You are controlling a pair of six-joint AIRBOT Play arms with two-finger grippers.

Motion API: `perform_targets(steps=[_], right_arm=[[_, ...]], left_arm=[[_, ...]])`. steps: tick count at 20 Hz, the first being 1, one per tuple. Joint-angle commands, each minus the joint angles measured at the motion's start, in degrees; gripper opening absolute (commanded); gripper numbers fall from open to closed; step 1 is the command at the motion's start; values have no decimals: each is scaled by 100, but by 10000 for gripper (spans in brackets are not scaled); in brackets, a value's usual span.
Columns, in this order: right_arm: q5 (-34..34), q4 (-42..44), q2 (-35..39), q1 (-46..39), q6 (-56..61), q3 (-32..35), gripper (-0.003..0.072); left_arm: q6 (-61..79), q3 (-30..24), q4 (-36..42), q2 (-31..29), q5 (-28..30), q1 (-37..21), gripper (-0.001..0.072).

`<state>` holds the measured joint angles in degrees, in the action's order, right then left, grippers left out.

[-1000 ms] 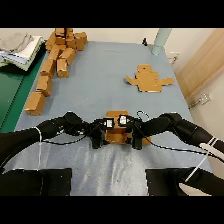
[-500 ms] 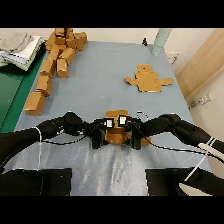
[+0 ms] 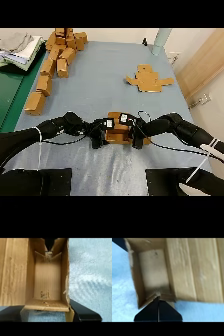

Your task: Fold the box.

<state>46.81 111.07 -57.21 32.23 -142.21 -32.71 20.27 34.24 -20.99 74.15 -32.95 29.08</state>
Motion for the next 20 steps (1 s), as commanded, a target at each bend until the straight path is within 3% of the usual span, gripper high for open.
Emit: perform_targets(steps=[1, 4, 7, 9, 12, 15, 20], right_arm=[[286, -946, 284, -4, 1779, -68, 2], [1093, -1547, 761, -101, 3154, -221, 2], [2105, -3163, 1143, -463, 5257, -258, 2], [2527, -3585, 1134, -1029, 6295, -214, 1], [2065, -2686, 883, -1893, 6564, 136, 1], [1281, -984, 540, -2044, 5320, 391, 1], [922, -11, 374, -2044, 4168, 404, 1]], left_arm=[[2, 0, -4, -4, -2, 0, 489], [2, 0, -4, -4, -2, 0, 489], [2, 0, -4, -4, -2, 0, 489], [2, 0, -4, -4, -2, 0, 489], [2, 0, -4, -4, -2, 0, 489], [2, 0, -2, -4, -2, 0, 489], [2, 0, -2, -2, -2, 0, 489]])
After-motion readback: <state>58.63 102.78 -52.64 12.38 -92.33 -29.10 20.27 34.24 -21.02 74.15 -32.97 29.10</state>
